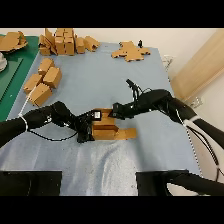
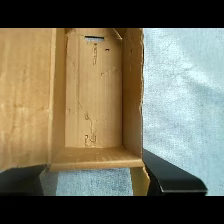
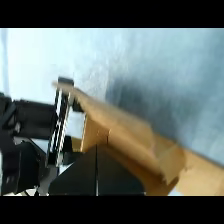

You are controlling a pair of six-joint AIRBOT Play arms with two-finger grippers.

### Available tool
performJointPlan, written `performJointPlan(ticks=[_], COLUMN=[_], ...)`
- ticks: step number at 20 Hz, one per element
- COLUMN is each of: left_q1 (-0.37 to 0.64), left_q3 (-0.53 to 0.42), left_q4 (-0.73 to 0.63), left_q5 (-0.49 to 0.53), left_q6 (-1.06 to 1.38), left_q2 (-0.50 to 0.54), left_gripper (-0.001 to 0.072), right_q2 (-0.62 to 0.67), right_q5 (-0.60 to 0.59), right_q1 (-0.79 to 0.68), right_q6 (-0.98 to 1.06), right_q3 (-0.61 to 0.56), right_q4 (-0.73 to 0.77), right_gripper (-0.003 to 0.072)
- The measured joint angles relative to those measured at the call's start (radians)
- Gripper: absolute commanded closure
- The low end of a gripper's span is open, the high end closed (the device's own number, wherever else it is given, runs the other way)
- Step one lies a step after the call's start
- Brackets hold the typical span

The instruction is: Fold the box.

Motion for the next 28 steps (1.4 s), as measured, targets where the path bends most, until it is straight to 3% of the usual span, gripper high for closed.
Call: performJointPlan(ticks=[7,16,23,28], left_q1=[0.000,0.000,0.000,0.000], left_q3=[0.000,0.000,0.000,0.000], left_q4=[0.000,0.000,0.000,0.000], left_q5=[0.000,0.000,0.000,0.000], left_q6=[0.000,0.000,0.000,0.000], left_q2=[0.000,0.000,0.000,0.000], left_gripper=[0.0308,0.0308,0.0308,0.0307], right_q2=[-0.322,-0.503,-0.535,-0.418], right_q5=[-0.232,-0.341,-0.361,-0.428], right_q1=[-0.142,-0.173,-0.175,-0.190], right_q6=[-0.325,-0.628,-0.670,-0.660], right_q3=[0.081,0.025,0.021,0.020], right_q4=[0.263,0.466,0.492,0.467], right_gripper=[0.0689,0.0690,0.0690,0.0689])
